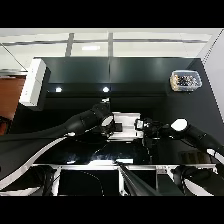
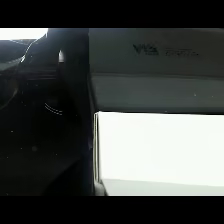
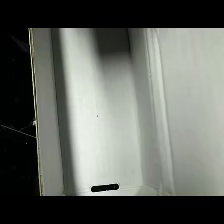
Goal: Fold the box and place the chain.
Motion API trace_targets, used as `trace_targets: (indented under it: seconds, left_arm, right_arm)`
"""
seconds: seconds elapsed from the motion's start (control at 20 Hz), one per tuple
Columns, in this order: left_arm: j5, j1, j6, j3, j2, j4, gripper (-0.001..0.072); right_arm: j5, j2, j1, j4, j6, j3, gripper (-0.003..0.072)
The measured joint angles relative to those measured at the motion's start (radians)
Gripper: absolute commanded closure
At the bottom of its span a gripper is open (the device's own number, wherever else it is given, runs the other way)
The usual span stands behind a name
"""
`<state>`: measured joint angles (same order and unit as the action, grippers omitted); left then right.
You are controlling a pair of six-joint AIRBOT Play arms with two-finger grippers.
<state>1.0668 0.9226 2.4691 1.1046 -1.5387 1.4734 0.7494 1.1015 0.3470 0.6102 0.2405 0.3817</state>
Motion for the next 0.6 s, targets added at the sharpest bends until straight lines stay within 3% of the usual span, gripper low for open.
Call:
trace_targets:
  seconds: [0.05,0.1,0.6]
  left_arm:
    - [0.002,0.000,0.008,0.004,-0.003,-0.001,0.0454]
    - [0.011,0.000,0.008,0.009,-0.005,-0.001,0.0411]
    - [0.053,-0.001,0.001,0.047,-0.009,0.030,0.0417]
  right_arm:
    - [0.001,0.000,0.000,-0.001,-0.005,0.000,0.0222]
    - [0.001,0.000,0.000,-0.001,-0.004,0.000,0.0222]
    - [-0.001,0.000,0.000,-0.001,-0.001,0.000,0.0222]
